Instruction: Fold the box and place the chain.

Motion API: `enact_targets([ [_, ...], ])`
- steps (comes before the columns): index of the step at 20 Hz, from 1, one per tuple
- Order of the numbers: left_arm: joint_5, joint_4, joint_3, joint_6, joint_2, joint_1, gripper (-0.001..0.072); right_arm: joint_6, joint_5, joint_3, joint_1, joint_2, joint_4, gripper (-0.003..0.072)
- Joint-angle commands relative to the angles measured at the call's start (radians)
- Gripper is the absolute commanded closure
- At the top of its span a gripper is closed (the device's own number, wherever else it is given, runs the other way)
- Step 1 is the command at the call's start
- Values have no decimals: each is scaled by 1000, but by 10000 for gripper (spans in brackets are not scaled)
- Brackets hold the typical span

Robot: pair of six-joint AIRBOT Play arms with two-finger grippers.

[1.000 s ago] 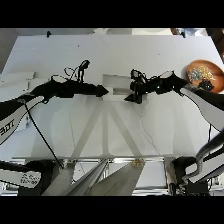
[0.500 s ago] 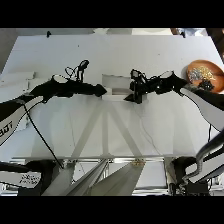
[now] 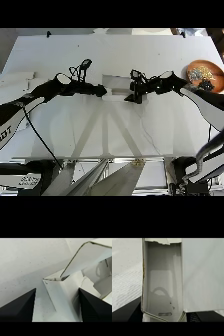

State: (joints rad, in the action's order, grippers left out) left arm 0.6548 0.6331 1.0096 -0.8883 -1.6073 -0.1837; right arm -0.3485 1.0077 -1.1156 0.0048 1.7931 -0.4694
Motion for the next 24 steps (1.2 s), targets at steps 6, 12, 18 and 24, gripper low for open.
enact_targets([
  [6,68,370,126,-376,-16,-68,142,0,-2,-1,0,0,2,251],
  [12,140,559,183,-555,-26,-93,143,0,-2,-1,0,0,2,251],
  [18,174,564,184,-608,-26,-99,143,0,-2,-1,0,0,2,251],
  [24,187,584,184,-667,-25,-112,144,0,-2,-1,0,0,2,251],
])
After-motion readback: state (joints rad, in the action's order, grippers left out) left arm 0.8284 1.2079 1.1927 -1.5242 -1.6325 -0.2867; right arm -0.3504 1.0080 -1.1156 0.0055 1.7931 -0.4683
